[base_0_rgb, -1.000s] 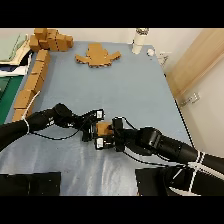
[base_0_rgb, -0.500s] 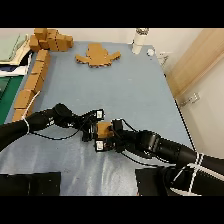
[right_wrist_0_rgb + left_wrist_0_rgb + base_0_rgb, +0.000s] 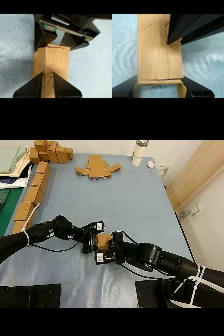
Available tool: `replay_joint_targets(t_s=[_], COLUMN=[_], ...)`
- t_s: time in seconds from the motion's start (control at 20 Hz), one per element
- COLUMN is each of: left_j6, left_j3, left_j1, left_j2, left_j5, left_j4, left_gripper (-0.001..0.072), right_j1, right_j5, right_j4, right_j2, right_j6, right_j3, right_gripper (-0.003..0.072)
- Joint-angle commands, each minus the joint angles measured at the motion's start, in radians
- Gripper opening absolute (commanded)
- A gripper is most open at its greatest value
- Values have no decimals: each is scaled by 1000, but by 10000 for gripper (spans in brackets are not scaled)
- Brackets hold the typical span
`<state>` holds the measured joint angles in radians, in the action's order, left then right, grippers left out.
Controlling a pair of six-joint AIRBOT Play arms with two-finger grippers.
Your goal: Fold the box.
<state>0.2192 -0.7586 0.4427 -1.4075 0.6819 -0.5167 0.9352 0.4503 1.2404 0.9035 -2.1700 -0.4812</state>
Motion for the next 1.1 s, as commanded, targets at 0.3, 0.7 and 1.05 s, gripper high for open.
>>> replay_joint_targets(t_s=[0.3,0.7,1.05], left_j6=[0,0,0], left_j3=[0,0,0], left_j1=[0,0,0], left_j2=[0,0,0], left_j5=[0,0,0], left_j4=[0,0,0], left_gripper=[460,460,460], right_j1=[1,2,7], right_j5=[3,3,4], right_j4=[27,-61,-74], right_j2=[2,18,-2], right_j6=[42,42,41], right_j3=[0,0,0], right_gripper=[419,320,138])
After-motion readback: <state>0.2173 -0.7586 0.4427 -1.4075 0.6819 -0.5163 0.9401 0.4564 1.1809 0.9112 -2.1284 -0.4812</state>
